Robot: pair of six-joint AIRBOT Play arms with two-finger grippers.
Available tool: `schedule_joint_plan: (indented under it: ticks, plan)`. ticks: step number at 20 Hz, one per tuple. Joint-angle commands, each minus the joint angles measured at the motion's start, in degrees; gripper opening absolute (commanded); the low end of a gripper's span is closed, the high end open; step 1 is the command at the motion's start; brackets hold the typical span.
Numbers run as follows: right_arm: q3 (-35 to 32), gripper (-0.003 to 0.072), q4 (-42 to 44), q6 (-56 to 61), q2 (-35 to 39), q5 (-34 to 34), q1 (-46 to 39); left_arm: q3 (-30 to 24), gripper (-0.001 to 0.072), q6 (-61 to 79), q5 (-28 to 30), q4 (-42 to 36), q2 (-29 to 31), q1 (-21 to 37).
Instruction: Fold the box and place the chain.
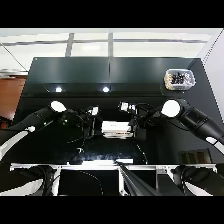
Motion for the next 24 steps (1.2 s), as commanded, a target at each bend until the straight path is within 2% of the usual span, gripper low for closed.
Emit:
schedule_joint_plan:
  ticks: [1, 14, 15, 16, 17, 24]
  plan:
    - [0.0, 0.0277, 0.0, 0.0, 0.0, 1.6, 0.1, 0.0, 0.0462, 0.0, 0.0, 0.0, 0.0, 0.0]
    - [0.0, 0.0277, 0.0, 0.6, 0.0, 1.5, 0.0, 0.0, 0.0462, 0.0, 0.0, 0.0, 0.0, 0.0]
    - [0.0, 0.0307, 0.0, 0.7, 0.0, 1.6, 0.0, 0.0, 0.0462, 0.0, 0.0, 0.0, 0.0, 0.0]
    - [0.0, 0.0382, 0.0, 1.1, 0.0, 1.6, 0.1, 0.0, 0.0462, 0.0, 0.0, 0.0, 0.0, 0.0]
    - [0.0, 0.0362, 0.0, 1.6, 0.0, 1.6, 0.0, 0.0, 0.0462, 0.0, 0.0, 0.0, 0.0, 0.0]
    - [0.0, 0.0363, -0.2, 1.9, -0.1, 0.8, 0.1, 0.0, 0.0462, 0.0, 0.0, 0.0, 0.0, 0.0]
